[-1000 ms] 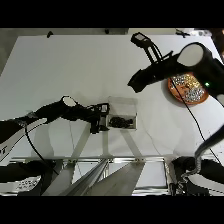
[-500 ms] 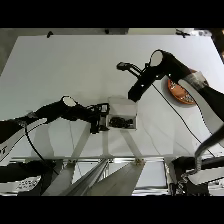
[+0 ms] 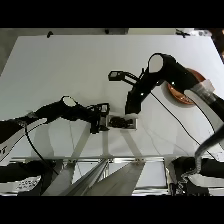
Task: Fold the box and place the chain.
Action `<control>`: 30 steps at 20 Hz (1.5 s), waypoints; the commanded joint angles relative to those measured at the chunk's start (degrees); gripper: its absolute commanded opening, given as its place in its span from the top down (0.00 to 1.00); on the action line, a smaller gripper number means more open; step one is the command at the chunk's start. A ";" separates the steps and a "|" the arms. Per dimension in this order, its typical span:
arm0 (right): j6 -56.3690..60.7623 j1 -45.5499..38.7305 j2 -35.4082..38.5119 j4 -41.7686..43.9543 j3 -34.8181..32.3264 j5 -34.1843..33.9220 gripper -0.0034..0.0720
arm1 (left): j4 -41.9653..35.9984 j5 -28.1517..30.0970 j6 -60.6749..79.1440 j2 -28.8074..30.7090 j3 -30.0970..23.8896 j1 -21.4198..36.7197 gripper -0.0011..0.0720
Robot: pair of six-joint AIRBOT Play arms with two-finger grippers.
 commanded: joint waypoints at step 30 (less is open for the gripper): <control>1.90 11.52 5.25 -5.92 -11.17 -15.52 0.37 | 0.02 0.02 0.04 0.04 0.02 0.02 0.71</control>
